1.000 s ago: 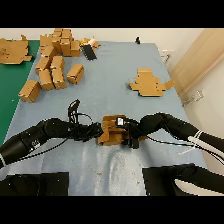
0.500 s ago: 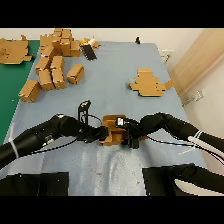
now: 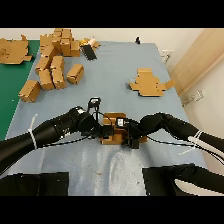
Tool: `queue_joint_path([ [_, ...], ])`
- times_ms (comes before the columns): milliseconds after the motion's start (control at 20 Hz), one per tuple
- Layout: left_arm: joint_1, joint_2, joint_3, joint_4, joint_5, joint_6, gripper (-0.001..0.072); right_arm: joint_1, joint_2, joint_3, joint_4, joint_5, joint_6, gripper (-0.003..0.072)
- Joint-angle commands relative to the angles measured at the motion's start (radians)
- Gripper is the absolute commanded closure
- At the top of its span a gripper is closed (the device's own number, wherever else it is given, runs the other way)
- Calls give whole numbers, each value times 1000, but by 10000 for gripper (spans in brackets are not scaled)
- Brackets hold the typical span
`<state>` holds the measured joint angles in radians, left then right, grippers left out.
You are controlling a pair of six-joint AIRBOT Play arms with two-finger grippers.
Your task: Fold the box.
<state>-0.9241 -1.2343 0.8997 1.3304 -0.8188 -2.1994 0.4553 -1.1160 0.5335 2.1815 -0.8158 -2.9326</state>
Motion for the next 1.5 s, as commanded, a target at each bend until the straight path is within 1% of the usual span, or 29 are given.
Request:
queue_joint_path([
  [0,-5,-21,21,24,-12,-25,283,1,0,0,-1,-3,0,187],
  [350,-13,-21,23,25,-24,-25,283,1,0,0,-1,-5,0,187],
  [500,-24,-21,23,37,-53,-25,283,1,0,0,-1,-5,0,187],
  [600,-24,-28,24,39,-48,-24,283,1,0,0,-1,-5,0,187],
  [750,-24,-81,59,40,-61,-7,283,1,0,0,-1,-5,0,187],
  [900,-24,-148,122,47,-127,37,283,1,0,0,-1,-8,0,187],
  [1000,-24,-180,150,50,-139,38,283,1,0,0,-1,-10,0,187],
  [1150,-24,-214,180,63,-158,45,283,1,0,0,-1,-10,0,187],
  [1350,-24,-263,217,80,-249,45,283,1,0,0,-1,-9,0,187],
  [1450,-24,-283,235,80,-251,45,284,1,0,0,-1,-9,0,187],
])
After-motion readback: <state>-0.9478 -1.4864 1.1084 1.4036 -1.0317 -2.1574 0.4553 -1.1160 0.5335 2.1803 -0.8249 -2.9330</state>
